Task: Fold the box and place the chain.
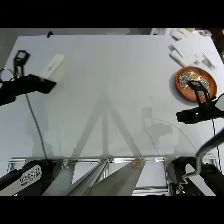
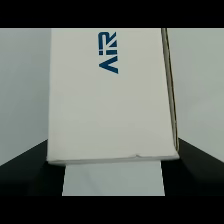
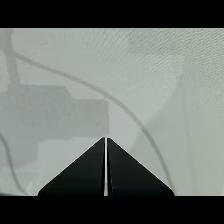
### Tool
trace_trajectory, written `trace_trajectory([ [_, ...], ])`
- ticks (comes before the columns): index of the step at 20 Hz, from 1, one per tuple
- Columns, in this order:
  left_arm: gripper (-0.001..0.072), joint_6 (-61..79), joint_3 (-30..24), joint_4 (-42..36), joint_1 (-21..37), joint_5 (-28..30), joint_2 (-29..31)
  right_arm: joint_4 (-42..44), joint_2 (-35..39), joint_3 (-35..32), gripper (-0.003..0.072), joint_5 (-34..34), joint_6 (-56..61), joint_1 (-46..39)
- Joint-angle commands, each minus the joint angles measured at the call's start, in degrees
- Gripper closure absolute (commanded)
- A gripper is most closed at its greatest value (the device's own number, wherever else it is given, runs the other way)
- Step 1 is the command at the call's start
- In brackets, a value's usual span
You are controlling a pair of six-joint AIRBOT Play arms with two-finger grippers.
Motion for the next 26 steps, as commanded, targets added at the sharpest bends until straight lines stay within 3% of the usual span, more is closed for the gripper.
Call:
trace_trajectory([
  [1, 0.0364, -17.22, 0.0, 13.16, 12.22, 0.5, -1.75, 0.0, 0.04, -0.02, 0.067, 0.0, 0.0, -0.02],
  [4, 0.0346, -23.5, 0.0, 20.2, 16.13, -1.49, -4.24, 0.02, 0.04, -0.02, 0.067, 0.0, 0.0, -0.04],
  [6, 0.0212, -24.87, 0.0, 23.91, 16.35, -2.38, -5.53, 0.02, 0.04, -0.02, 0.067, 0.0, 0.0, -0.02],
  [9, 0.0196, -25.14, 0.0, 24.74, 16.2, -3.54, -6.99, 0.02, 0.04, -0.02, 0.067, 0.02, 0.02, -0.04],
  [11, 0.0006, -25.22, 0.0, 25.79, 16.2, -3.98, -7.13, 0.0, 0.04, -0.02, 0.067, 0.0, 0.0, -0.02],
  [15, 0.0006, -25.22, 0.0, 30.14, 16.2, -5.46, -5.22, 0.0, 0.04, -0.02, 0.067, 0.0, 0.02, -0.04],
  [21, 0.0017, -25.18, 0.0, 30.08, 16.15, -6.6, 5.38, 0.02, 0.04, -0.02, 0.067, 0.0, 0.0, -0.04],
  [26, 0.0017, -25.14, 0.0, 29.92, 12.41, -7.52, 8.79, 0.0, 0.04, -0.02, 0.067, 0.0, 0.0, -0.04],
])
